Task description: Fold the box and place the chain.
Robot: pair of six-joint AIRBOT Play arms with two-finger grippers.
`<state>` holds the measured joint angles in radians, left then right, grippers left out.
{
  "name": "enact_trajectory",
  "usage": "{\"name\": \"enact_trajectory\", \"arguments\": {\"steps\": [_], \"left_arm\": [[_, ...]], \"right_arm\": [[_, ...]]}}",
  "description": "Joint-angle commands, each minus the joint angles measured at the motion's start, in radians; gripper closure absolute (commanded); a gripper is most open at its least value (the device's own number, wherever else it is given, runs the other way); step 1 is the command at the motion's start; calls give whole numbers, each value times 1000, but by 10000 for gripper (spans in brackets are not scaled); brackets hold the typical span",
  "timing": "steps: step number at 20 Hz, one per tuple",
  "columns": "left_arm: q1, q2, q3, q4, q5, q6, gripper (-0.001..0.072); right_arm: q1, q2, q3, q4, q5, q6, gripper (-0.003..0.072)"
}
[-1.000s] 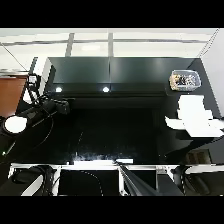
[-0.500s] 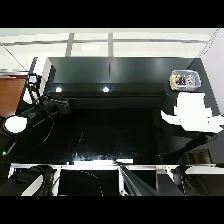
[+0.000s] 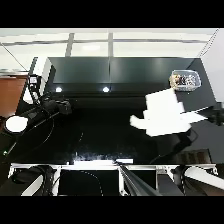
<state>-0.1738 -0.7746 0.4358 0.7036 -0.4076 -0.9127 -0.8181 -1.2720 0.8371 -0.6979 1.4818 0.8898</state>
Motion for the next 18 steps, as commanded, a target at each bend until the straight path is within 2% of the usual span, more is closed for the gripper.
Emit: {"name": "enact_trajectory", "arguments": {"steps": [1,4,6,8,12,15,18], "left_arm": [[-3,-14,-1,-76,-118,-4,-2],[-65,-40,-2,-88,-229,-10,4],[-102,-87,-1,-89,-243,-90,20],[-109,-158,0,-136,-253,-137,19],[-109,-311,20,-312,-282,-97,18],[-109,-460,96,-323,-460,-38,18],[-109,-610,190,-323,-608,3,18]], "right_arm": [[214,177,-190,100,-116,84,676],[443,377,-322,170,-320,82,676],[594,492,-423,149,-520,72,675],[733,553,-507,216,-666,29,675],[982,555,-541,234,-807,3,675],[1096,555,-541,234,-890,3,675],[1123,555,-541,235,-908,4,675]]}}
